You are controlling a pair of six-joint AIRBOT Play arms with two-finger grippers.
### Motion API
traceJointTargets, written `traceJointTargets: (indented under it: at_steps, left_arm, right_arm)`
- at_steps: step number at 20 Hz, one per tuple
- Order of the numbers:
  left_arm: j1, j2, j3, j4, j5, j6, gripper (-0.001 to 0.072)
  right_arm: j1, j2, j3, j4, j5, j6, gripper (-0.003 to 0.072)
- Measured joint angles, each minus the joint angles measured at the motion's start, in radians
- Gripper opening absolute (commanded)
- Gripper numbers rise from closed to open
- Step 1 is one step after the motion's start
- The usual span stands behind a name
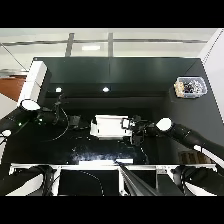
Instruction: Fold the box and place the chain.
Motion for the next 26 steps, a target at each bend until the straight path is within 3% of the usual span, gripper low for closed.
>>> traceJointTargets:
  at_steps: [10, 14, 17, 20, 21, 22, 23, 26]
  left_arm:
    - [-0.361, 0.046, 0.024, 0.206, 0.286, -0.377, 0.0703]
    - [-0.473, 0.046, 0.057, 0.372, 0.352, -0.631, 0.0702]
    - [-0.568, 0.041, 0.094, 0.575, 0.353, -0.886, 0.0692]
    - [-0.654, 0.012, 0.142, 0.758, 0.288, -1.099, 0.0677]
    - [-0.674, -0.003, 0.159, 0.798, 0.263, -1.143, 0.0637]
    - [-0.691, -0.02, 0.177, 0.83, 0.232, -1.177, 0.0529]
    - [-0.706, -0.041, 0.197, 0.856, 0.206, -1.204, 0.0498]
    - [-0.73, -0.097, 0.25, 0.898, 0.153, -1.256, 0.0497]
  right_arm:
    - [0.0, 0.0, 0.0, 0.0, 0.0, 0.001, 0.0537]
    - [0.0, 0.0, 0.0, 0.0, 0.0, 0.001, 0.0537]
    - [0.0, 0.0, 0.0, 0.0, 0.0, 0.001, 0.0537]
    - [0.0, 0.0, 0.0, 0.0, -0.001, 0.001, 0.0537]
    - [0.0, 0.0, 0.0, 0.0, -0.001, 0.001, 0.0537]
    - [0.0, 0.0, 0.0, 0.0, -0.001, 0.001, 0.0537]
    - [0.0, 0.0, 0.0, 0.0, -0.001, 0.001, 0.0537]
    - [0.0, 0.0, 0.0, 0.0, -0.001, 0.001, 0.0537]
